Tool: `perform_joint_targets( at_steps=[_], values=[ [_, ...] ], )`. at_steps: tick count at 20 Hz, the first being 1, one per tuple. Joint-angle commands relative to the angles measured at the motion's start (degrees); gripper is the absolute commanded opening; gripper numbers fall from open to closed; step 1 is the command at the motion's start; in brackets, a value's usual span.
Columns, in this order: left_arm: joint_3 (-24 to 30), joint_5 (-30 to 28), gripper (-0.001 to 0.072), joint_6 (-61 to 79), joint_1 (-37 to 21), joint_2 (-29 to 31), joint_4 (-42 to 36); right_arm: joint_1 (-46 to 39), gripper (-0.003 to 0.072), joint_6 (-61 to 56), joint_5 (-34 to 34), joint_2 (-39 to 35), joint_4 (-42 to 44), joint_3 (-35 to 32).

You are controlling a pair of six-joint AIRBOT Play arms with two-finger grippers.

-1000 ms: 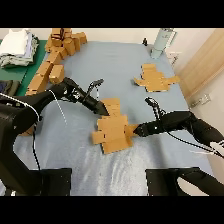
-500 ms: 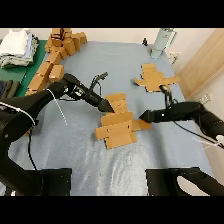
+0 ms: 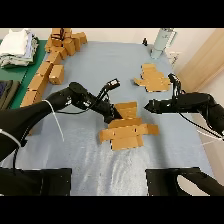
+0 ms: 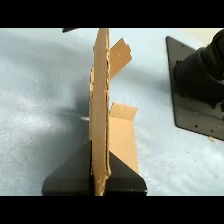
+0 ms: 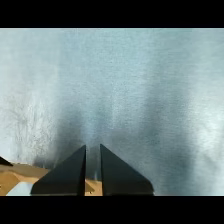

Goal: Fold the box.

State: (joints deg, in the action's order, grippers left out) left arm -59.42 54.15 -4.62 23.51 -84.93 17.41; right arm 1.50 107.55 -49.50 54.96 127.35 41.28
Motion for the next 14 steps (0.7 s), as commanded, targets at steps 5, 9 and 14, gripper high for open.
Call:
perform_joint_targets(
  at_steps=[5, 9, 14],
  values=[
    [7.8, -7.6, 0.0008, 9.6, 2.3, 1.7, -0.9, 0.0, 0.0144, -0.2, 3.3, 0.0, 0.6, 0.2],
    [7.8, -7.4, 0.0009, 9.7, 2.2, 1.2, -0.9, 0.0, 0.0145, -0.2, 3.7, 0.1, 0.6, 0.1],
    [7.8, -6.7, 0.0009, 9.5, 2.3, 1.1, -0.3, 0.0, 0.0145, -0.2, 4.0, 0.1, 0.6, 0.1]
  ],
)
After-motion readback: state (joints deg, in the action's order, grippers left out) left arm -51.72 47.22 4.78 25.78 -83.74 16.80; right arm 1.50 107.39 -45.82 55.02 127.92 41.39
